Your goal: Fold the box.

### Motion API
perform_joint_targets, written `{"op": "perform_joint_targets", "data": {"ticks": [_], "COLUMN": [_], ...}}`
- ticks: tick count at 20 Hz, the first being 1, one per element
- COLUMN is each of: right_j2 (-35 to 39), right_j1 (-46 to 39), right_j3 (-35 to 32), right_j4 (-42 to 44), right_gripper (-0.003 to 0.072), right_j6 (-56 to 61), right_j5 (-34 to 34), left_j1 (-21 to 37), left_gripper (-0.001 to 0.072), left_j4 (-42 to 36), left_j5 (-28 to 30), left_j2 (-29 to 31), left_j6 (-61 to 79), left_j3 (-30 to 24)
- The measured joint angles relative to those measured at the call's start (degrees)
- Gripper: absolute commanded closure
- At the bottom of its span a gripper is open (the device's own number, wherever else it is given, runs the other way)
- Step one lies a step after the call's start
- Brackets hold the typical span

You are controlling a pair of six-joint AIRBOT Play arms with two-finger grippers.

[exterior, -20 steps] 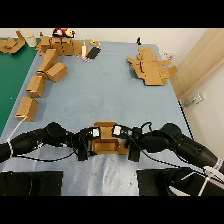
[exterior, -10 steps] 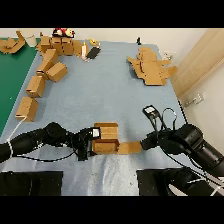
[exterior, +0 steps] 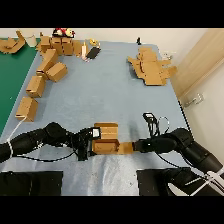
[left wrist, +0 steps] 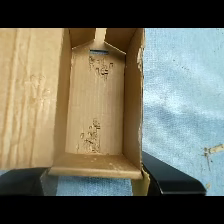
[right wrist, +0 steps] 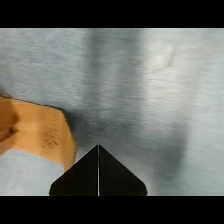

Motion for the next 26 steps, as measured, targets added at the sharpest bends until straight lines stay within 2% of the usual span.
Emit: {"op": "perform_joint_targets", "data": {"ticks": [6, 10, 12, 19, 20, 21, 23, 24, 25, 26], "right_j2": [-3.2, -2.6, -1.9, -0.5, -0.4, -0.4, -0.3, -0.3, -0.3, -0.3], "right_j1": [-0.1, 0.6, 0.9, 1.2, 1.2, 1.2, 1.2, 1.2, 1.2, 1.2], "right_j3": [-0.2, 0.2, 0.7, 2.1, 2.1, 2.2, 2.4, 2.5, 2.6, 2.6], "right_j4": [12.7, 17.1, 17.8, 18.6, 18.7, 18.7, 19.2, 19.6, 20.1, 20.8], "right_gripper": [0.0685, 0.067, 0.0498, 0.0498, 0.0454, 0.0379, 0.0379, 0.0336, 0.0222, 0.0222], "right_j6": [-4.9, -6.4, -6.7, -7.1, -7.2, -7.2, -7.2, -7.2, -7.2, -7.2], "right_j5": [5.0, 6.1, 6.3, 6.4, 6.4, 6.3, 6.3, 6.3, 6.3, 6.3], "left_j1": [0.0, 0.0, 0.0, 0.0, 0.0, 0.0, 0.0, 0.0, 0.0, 0.0], "left_gripper": [0.0115, 0.0116, 0.0115, 0.0116, 0.0115, 0.0115, 0.0115, 0.0116, 0.0115, 0.0115], "left_j4": [0.0, 0.0, 0.0, 0.0, 0.0, 0.0, 0.0, 0.0, 0.0, 0.0], "left_j5": [0.0, 0.0, 0.0, 0.0, 0.0, 0.0, 0.0, 0.0, 0.0, 0.0], "left_j2": [0.0, 0.0, 0.0, 0.0, 0.0, 0.0, 0.0, 0.0, 0.0, 0.0], "left_j6": [0.0, 0.0, 0.0, 0.0, 0.0, 0.0, 0.0, 0.0, 0.0, 0.0], "left_j3": [0.0, 0.0, 0.0, 0.0, 0.0, 0.0, 0.0, 0.0, 0.0, 0.0]}}
